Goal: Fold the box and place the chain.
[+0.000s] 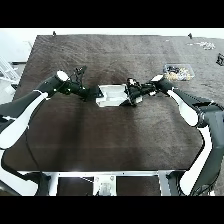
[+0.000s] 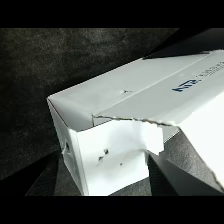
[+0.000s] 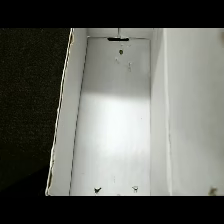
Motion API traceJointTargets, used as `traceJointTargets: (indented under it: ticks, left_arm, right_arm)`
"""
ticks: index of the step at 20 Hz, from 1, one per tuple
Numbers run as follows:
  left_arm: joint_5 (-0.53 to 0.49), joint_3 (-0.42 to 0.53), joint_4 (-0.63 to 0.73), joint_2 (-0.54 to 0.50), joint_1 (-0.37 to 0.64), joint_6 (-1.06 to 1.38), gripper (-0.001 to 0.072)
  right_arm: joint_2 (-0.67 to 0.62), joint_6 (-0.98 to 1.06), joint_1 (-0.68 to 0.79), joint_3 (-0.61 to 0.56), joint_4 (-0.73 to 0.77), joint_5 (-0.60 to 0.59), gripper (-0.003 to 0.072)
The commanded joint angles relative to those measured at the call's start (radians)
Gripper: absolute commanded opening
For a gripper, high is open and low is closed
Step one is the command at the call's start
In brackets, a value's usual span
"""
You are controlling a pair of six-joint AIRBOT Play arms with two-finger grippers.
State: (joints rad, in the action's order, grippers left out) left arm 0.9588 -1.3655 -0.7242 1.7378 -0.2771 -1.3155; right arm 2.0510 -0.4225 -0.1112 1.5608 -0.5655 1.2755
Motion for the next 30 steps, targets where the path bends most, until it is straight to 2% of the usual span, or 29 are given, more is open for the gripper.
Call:
traceJointTargets:
  ticks: [1,6,8,17,18,19,20,30]
  left_arm:
    - [-0.026,-0.014,-0.046,0.001,-0.018,-0.048,0.0611]
    - [-0.003,-0.071,-0.181,0.002,-0.051,-0.192,0.061]
    - [-0.002,-0.077,-0.198,0.002,-0.059,-0.225,0.0522]
    - [-0.014,-0.077,-0.214,0.004,-0.081,-0.259,0.052]
    - [-0.021,-0.077,-0.216,0.004,-0.085,-0.267,0.0492]
    - [-0.028,-0.078,-0.218,0.004,-0.086,-0.267,0.0334]
    - [-0.027,-0.078,-0.218,0.004,-0.086,-0.27,0.0296]
    - [-0.034,-0.077,-0.24,0.006,-0.093,-0.292,0.0301]
  right_arm:
    - [0.0,0.0,0.0,0.0,0.0,0.0,0.0582]
    - [0.0,0.0,0.0,0.0,0.0,0.0,0.0582]
    - [0.0,0.0,0.0,0.0,0.0,0.0,0.0582]
    - [0.0,0.0,0.0,0.0,0.0,0.0,0.0582]
    - [0.0,0.0,0.0,0.0,0.0,0.0,0.0582]
    - [0.0,0.0,0.0,0.0,0.0,0.0,0.0582]
    - [0.0,0.0,0.0,0.0,0.0,0.0,0.0582]
    - [0.0,0.0,0.0,0.0,0.0,0.0,0.0582]
